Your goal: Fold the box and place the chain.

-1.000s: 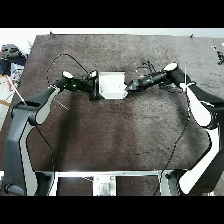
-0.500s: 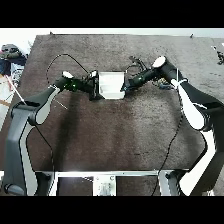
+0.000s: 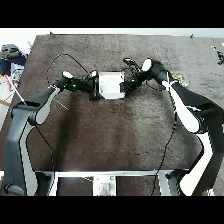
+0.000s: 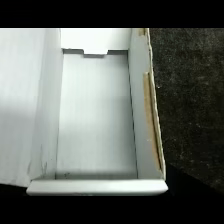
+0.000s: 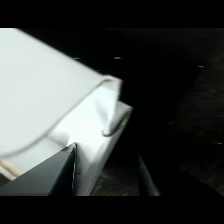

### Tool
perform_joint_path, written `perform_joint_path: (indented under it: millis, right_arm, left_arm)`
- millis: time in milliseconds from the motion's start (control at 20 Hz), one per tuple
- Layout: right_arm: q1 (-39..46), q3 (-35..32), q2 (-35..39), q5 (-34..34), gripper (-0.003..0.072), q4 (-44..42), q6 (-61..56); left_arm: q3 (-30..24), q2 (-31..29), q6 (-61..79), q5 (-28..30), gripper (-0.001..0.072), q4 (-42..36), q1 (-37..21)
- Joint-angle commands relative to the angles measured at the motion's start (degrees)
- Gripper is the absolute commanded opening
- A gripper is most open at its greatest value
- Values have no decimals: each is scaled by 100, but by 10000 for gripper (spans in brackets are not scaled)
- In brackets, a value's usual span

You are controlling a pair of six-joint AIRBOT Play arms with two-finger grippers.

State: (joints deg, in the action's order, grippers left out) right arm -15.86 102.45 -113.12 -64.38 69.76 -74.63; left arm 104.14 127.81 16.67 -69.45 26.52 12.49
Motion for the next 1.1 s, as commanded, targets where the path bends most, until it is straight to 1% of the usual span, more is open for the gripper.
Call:
perform_joint_path:
  millis: [0,50,250,300,350,650,800,850,900,1050]
  right_arm:
    - [-227,37,0,140,406,868,-763]
    - [-328,70,0,131,395,1117,-981]
    - [-699,225,0,85,394,2013,-1733]
    - [-730,227,-7,101,293,2109,-1921]
    - [-741,227,-13,146,281,2107,-2035]
    - [-868,229,-166,238,281,2203,-2317]
    - [-896,229,-190,361,262,2262,-2422]
    - [-894,229,-190,385,134,2284,-2422]
    - [-894,227,-192,402,93,2306,-2422]
    - [-894,227,-223,435,94,2306,-2465]
  left_arm:
    - [0,4,13,0,469,4,2]
    - [0,4,13,0,469,2,2]
    - [0,4,13,0,469,4,2]
    - [0,4,13,0,469,2,2]
    - [0,4,13,0,469,2,2]
    - [0,4,13,-2,469,2,2]
    - [0,4,13,0,469,2,2]
    - [0,4,13,0,469,2,2]
    - [0,4,13,0,469,2,2]
    - [0,4,13,0,469,2,2]
